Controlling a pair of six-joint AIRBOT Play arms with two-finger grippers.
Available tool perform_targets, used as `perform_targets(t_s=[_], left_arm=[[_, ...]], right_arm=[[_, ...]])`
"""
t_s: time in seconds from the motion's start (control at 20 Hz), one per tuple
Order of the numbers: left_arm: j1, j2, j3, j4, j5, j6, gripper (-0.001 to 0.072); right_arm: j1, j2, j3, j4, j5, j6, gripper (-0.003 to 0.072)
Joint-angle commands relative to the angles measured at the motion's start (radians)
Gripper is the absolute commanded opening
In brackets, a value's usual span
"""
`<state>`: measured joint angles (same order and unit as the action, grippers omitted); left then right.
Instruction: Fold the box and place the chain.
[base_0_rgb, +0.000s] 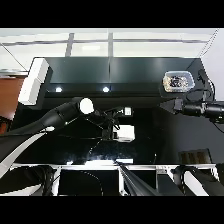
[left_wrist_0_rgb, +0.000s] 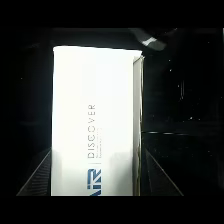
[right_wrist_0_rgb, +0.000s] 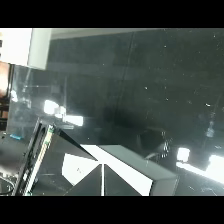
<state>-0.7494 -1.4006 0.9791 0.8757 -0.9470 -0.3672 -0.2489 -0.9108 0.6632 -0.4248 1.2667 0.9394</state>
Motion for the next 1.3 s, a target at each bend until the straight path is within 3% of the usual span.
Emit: perform_targets(t_s=[0.0, 0.55, 0.7, 0.75, 0.8, 0.85, 0.95, 1.05, 1.25], left_arm=[[-0.025, 0.000, 0.000, 0.010, 0.028, -0.008, 0.0708], [-0.107, -0.012, -0.117, 0.010, 0.269, -0.007, 0.0709], [-0.108, -0.010, -0.129, 0.079, 0.270, -0.008, 0.0698], [-0.105, -0.005, -0.129, 0.098, 0.271, -0.009, 0.0576], [-0.099, 0.008, -0.129, 0.111, 0.257, -0.009, 0.0401], [-0.087, 0.027, -0.129, 0.114, 0.230, -0.017, 0.0353], [-0.025, 0.080, -0.130, 0.135, 0.154, -0.154, 0.0349], [0.080, 0.139, -0.133, 0.246, 0.040, -0.356, 0.0349], [0.388, 0.298, -0.221, 0.452, -0.179, -0.605, 0.0350]], right_arm=[[0.000, 0.001, 0.001, 0.000, 0.000, 0.000, 0.0016], [0.000, 0.001, 0.001, 0.000, -0.006, 0.000, 0.0016], [0.000, 0.001, 0.001, 0.000, -0.013, 0.000, 0.0016], [0.000, 0.001, 0.001, 0.000, -0.014, 0.000, 0.0016], [0.000, 0.001, 0.001, 0.000, -0.014, 0.000, 0.0016], [0.000, 0.001, 0.001, 0.001, -0.011, 0.001, 0.0016], [0.000, 0.001, 0.001, 0.000, -0.007, 0.001, 0.0016], [0.000, 0.001, 0.001, 0.001, -0.006, 0.001, 0.0016], [0.000, 0.001, 0.001, 0.001, 0.005, 0.000, 0.0016]])
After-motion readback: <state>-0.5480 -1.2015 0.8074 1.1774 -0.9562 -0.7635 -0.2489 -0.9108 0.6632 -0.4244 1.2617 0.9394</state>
